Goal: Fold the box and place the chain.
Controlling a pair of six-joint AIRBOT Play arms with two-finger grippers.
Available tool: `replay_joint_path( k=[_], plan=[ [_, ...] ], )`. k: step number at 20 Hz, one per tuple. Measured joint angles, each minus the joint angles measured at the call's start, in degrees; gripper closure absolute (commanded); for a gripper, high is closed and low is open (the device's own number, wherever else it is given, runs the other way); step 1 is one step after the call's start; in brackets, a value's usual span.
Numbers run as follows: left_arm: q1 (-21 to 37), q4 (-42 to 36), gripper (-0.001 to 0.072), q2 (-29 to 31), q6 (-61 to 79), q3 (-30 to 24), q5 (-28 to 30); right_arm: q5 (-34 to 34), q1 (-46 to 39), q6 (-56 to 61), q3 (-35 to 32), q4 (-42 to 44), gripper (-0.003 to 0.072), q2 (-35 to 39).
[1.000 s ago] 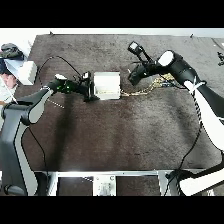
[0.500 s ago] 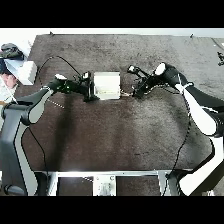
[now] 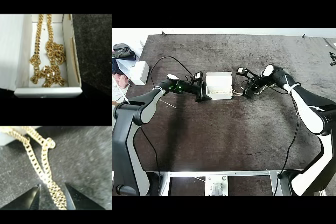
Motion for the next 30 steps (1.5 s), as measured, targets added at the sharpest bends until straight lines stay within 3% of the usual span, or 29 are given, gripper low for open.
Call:
replay_joint_path(
  k=[2,13,15,16,18,22,30],
  plan=[
    [0.0,0.0,0.0241,0.0,0.0,0.0,0.0,1.6,0.0,-0.1,1.9,0.1,0.0359,0.0],
    [0.0,0.0,0.0241,0.0,0.0,0.0,0.0,7.0,-0.2,-5.6,4.6,1.3,0.0359,-3.8],
    [0.0,0.0,0.0241,0.0,0.0,0.0,0.0,6.9,-0.2,-6.1,4.7,1.5,0.0507,-4.3],
    [0.0,0.0,0.0241,0.0,0.0,0.0,0.0,6.7,-0.3,-6.2,4.7,1.5,0.0532,-4.5],
    [0.0,0.0,0.0241,0.0,0.0,0.0,0.0,6.3,-0.3,-6.4,4.8,1.5,0.0671,-4.7],
    [0.0,0.0,0.0241,0.0,0.0,0.0,0.0,7.9,-0.2,-6.5,4.6,2.7,0.0672,-3.2],
    [0.0,0.0,0.0241,0.0,0.0,0.0,0.0,7.1,0.2,-8.0,4.7,13.6,0.0672,6.4]
  ],
)
